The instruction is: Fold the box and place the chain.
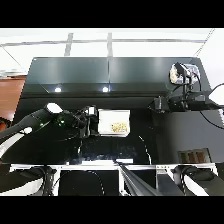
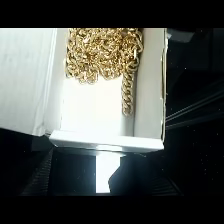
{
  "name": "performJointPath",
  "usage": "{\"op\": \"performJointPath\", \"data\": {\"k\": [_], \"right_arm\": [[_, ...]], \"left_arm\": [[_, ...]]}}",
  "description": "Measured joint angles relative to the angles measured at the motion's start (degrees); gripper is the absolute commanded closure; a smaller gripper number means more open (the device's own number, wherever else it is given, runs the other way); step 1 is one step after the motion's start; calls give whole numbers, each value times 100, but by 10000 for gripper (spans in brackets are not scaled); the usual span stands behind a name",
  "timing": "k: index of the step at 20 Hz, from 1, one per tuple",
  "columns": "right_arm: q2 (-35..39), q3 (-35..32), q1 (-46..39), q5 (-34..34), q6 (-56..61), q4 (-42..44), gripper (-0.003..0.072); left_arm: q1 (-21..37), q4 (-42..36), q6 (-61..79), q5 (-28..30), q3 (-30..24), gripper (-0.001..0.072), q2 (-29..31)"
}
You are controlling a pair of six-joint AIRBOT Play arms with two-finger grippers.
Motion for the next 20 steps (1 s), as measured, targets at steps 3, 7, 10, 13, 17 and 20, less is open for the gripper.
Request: {"op": "performJointPath", "data": {"k": [3, 7, 10, 13, 17, 20], "right_arm": [[0, 0, 0, -39, 0, 0, 368], [0, 0, 0, -140, 0, 0, 368], [0, 0, 0, -208, 0, 0, 368], [-2, 0, 0, -254, 0, 0, 367], [-85, -101, 138, -649, 0, -2, 333], [-337, -278, 474, -1412, -13, 85, -34]], "left_arm": [[-26, -109, 85, 9, 0, 6, 0], [-140, -96, 179, 33, 0, 8, 0], [-181, -96, 188, 96, 0, 36, 0], [-199, -98, 192, 118, 0, 266, 0], [-203, -103, 195, 125, 2, 314, 0], [-208, -103, 195, 129, 2, 314, 0]]}}
